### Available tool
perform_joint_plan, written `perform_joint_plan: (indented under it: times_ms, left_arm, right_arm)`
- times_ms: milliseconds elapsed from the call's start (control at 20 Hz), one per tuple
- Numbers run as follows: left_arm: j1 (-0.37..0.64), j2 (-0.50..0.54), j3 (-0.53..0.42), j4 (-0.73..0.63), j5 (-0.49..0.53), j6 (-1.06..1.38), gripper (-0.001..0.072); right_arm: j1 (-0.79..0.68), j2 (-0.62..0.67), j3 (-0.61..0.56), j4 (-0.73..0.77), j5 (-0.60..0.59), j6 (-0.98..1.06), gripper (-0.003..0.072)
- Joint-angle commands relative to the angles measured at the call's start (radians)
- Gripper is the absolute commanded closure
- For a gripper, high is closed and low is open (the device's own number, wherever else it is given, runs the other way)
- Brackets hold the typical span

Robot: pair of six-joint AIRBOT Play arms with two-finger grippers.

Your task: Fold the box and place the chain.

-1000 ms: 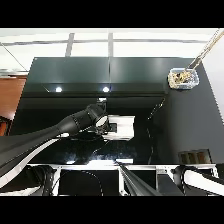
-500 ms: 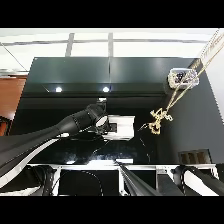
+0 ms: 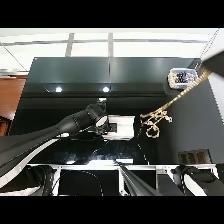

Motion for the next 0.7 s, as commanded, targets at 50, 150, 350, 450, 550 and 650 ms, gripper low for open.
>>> perform_joint_plan:
  times_ms: [50, 150, 350, 450, 550, 650]
  left_arm:
    - [0.001, 0.001, 0.000, 0.000, 0.000, 0.000, 0.0679]
    - [0.001, 0.000, 0.000, 0.000, 0.001, 0.000, 0.0679]
    - [0.000, 0.000, 0.000, 0.000, 0.001, 0.000, 0.0679]
    - [0.001, 0.000, 0.000, 0.000, 0.001, 0.000, 0.0679]
    - [0.001, 0.000, 0.000, 0.000, 0.001, 0.000, 0.0679]
    - [0.001, 0.000, 0.000, 0.000, 0.001, 0.000, 0.0679]
  right_arm:
    - [0.046, 0.069, -0.295, -0.003, 0.009, 0.003, 0.0681]
    - [0.046, 0.069, -0.409, 0.125, -0.054, -0.036, 0.0681]
    - [0.051, 0.066, -0.613, 0.333, -0.156, -0.085, 0.0681]
    - [0.085, 0.055, -0.696, 0.416, -0.220, -0.108, 0.0681]
    - [0.146, 0.033, -0.757, 0.452, -0.293, -0.117, 0.0681]
    - [0.221, -0.009, -0.788, 0.456, -0.352, -0.121, 0.0681]
